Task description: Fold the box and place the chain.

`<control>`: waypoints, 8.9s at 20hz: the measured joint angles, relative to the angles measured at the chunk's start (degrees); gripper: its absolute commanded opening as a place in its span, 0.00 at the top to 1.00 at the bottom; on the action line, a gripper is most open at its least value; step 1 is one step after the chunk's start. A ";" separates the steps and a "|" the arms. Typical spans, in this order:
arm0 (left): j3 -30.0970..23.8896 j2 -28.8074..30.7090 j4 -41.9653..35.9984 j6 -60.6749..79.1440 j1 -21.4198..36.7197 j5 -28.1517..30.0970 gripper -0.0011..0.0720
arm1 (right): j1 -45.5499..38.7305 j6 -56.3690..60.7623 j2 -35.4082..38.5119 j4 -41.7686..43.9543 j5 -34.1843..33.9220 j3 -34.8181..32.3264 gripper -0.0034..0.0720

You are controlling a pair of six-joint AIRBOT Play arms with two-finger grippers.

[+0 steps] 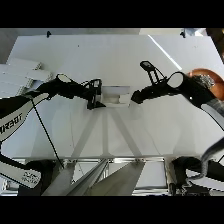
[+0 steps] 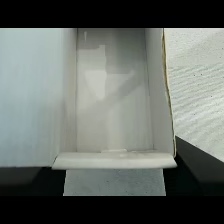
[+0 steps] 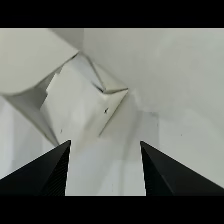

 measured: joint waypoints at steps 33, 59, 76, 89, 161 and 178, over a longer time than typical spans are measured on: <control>0.00 0.00 -0.02 -0.02 0.00 0.00 0.87 | 14.25 43.32 -12.63 -30.67 3.85 13.18 0.55; 0.00 0.00 0.02 0.07 0.00 -0.02 0.87 | 21.27 69.46 -15.19 -39.85 8.39 17.14 0.35; 0.00 0.00 0.00 0.00 0.00 -0.02 0.87 | 10.03 43.10 4.17 -61.61 26.49 17.62 0.36; 0.00 0.00 -0.02 -0.02 0.00 0.00 0.87 | -30.32 22.69 5.55 -49.20 10.51 9.86 0.42; 0.00 0.00 0.00 -0.02 0.00 0.00 0.87 | 15.78 2.91 1.22 -0.28 -9.31 8.66 0.94; 0.00 0.00 -0.02 -0.02 0.00 0.00 0.87 | 12.24 -4.28 3.04 -10.03 2.60 10.54 0.57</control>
